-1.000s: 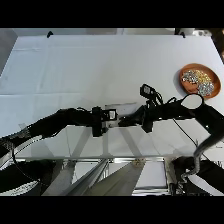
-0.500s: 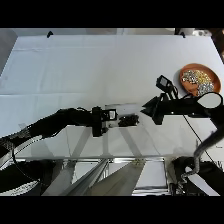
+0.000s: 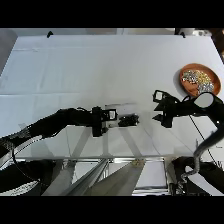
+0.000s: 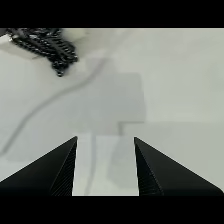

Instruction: Fold the box and place the chain.

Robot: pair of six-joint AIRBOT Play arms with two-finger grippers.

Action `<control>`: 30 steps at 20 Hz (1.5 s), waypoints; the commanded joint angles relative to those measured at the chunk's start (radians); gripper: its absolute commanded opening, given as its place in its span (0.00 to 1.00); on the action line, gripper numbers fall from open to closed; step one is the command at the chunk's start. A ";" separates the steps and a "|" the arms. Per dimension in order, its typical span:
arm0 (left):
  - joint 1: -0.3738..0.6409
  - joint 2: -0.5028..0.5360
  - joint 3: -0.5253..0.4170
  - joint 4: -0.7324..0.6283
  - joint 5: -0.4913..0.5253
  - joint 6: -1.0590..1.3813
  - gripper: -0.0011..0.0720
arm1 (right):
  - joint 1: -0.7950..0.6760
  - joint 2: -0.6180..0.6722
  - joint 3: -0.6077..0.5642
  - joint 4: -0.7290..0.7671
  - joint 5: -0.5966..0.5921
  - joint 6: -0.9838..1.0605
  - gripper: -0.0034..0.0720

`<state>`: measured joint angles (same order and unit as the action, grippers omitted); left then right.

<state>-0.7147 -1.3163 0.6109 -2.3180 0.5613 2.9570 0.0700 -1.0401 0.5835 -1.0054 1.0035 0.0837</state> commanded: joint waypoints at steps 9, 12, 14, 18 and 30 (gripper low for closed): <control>0.000 0.000 0.000 0.000 0.000 0.000 0.21 | 0.181 -0.236 -0.001 0.223 -0.141 -0.232 0.58; 0.000 0.000 0.000 0.000 0.000 0.000 0.21 | 0.203 -0.244 -0.001 0.251 -0.141 -0.277 0.58; 0.000 0.000 0.000 0.000 0.000 0.000 0.21 | 0.203 -0.244 -0.001 0.251 -0.130 -0.276 0.58; 0.000 0.000 0.000 0.000 0.000 0.000 0.21 | 0.203 -0.244 -0.001 0.273 -0.114 -0.275 0.41; 0.000 0.000 0.000 0.000 0.000 0.000 0.21 | 0.203 -0.152 -0.001 0.040 -0.134 -0.079 0.06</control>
